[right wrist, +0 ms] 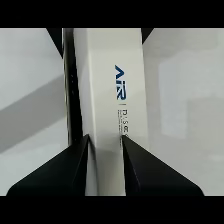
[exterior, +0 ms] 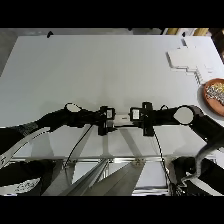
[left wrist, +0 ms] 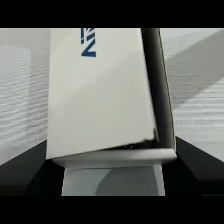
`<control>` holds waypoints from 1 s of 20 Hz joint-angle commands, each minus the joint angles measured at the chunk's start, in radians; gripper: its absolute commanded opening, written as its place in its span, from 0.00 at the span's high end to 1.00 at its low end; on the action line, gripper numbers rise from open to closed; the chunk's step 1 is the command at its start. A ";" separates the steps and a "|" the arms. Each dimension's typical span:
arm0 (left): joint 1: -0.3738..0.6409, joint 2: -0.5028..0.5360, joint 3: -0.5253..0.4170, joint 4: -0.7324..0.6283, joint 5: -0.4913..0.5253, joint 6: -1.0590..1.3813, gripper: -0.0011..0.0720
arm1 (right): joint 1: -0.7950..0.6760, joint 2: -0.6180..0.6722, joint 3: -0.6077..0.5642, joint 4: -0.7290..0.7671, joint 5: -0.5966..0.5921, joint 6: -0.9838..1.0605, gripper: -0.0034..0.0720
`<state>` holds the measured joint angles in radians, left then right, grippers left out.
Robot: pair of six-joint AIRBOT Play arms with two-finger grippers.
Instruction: Fold the box and place the chain.
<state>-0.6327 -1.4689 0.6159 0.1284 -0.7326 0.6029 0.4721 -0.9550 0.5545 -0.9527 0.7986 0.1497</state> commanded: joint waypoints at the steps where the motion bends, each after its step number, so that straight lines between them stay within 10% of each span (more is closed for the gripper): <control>1: -0.001 0.000 0.000 0.003 -0.004 0.000 0.95 | 0.001 -0.016 -0.001 0.006 0.048 -0.002 0.54; 16: -0.001 0.000 0.000 0.003 -0.004 0.000 0.95 | 0.000 0.116 0.000 0.072 0.145 -0.020 0.42; 20: -0.001 0.000 0.000 0.003 -0.004 0.000 0.95 | 0.000 0.111 0.000 0.079 0.146 -0.020 0.88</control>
